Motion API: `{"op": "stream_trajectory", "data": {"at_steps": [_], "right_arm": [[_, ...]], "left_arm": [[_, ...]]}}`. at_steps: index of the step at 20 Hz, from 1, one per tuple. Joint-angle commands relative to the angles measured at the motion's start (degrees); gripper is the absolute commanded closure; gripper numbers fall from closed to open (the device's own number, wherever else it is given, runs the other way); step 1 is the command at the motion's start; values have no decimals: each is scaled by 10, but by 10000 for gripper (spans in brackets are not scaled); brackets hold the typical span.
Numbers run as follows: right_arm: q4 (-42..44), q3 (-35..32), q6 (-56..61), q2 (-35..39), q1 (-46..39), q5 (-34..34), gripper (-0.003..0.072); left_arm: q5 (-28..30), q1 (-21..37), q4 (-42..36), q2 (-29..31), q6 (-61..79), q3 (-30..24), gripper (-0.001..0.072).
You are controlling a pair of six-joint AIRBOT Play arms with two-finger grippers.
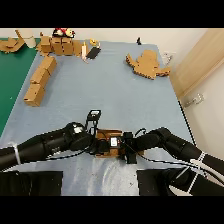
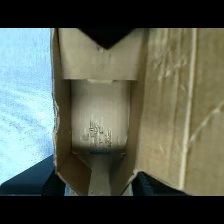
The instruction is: Fold the box.
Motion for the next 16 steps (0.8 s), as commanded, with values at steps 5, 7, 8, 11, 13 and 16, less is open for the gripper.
{"op": "stream_trajectory", "data": {"at_steps": [5, 7, 8, 11, 13, 16], "right_arm": [[0, 0, 0, 0, 0, 1, 156], [0, 0, 0, 0, 0, 1, 156], [0, 0, 0, 0, 0, 1, 156], [0, 0, 0, 0, 0, 1, 156], [0, 0, 0, 0, 0, 1, 157], [0, 0, 0, 0, 0, 1, 156]], "left_arm": [[-33, -12, 21, -63, -57, 32, 319], [-34, -12, 20, -79, -59, 41, 319], [-37, -11, 20, -86, -59, 47, 319], [-36, -11, 21, -95, -59, 50, 321], [-35, -12, 20, -95, -59, 50, 323], [-32, -11, 21, -96, -61, 50, 440]]}}
